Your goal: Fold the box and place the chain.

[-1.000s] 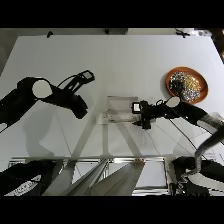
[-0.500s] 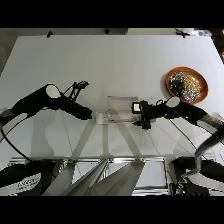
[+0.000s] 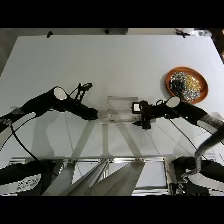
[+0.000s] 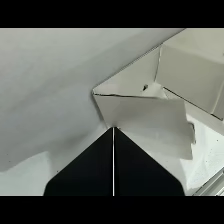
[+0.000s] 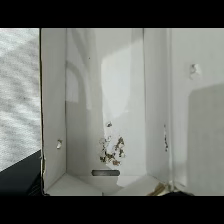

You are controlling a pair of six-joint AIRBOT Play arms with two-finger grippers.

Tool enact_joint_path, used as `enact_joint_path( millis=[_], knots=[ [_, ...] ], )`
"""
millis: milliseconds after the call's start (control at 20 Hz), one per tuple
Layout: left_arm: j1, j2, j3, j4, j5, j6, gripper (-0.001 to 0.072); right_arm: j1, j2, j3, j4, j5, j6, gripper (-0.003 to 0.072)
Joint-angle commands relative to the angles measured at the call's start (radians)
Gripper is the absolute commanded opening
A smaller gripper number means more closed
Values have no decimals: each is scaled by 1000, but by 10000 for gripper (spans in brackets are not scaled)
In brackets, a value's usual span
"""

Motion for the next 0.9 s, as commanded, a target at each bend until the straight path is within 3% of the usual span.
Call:
enact_joint_path(
  millis=[0,300,650,850],
  knots=[
    [-3,-3,-1,10,11,-2,3,1,1,0,0,0,0,335],
    [7,-1,0,156,-30,-89,3,1,0,0,0,0,0,335],
    [-13,-1,-1,-29,8,26,3,1,1,0,0,0,0,335],
    [-14,-1,0,-40,3,27,3,1,1,0,0,0,0,335]
  ],
)
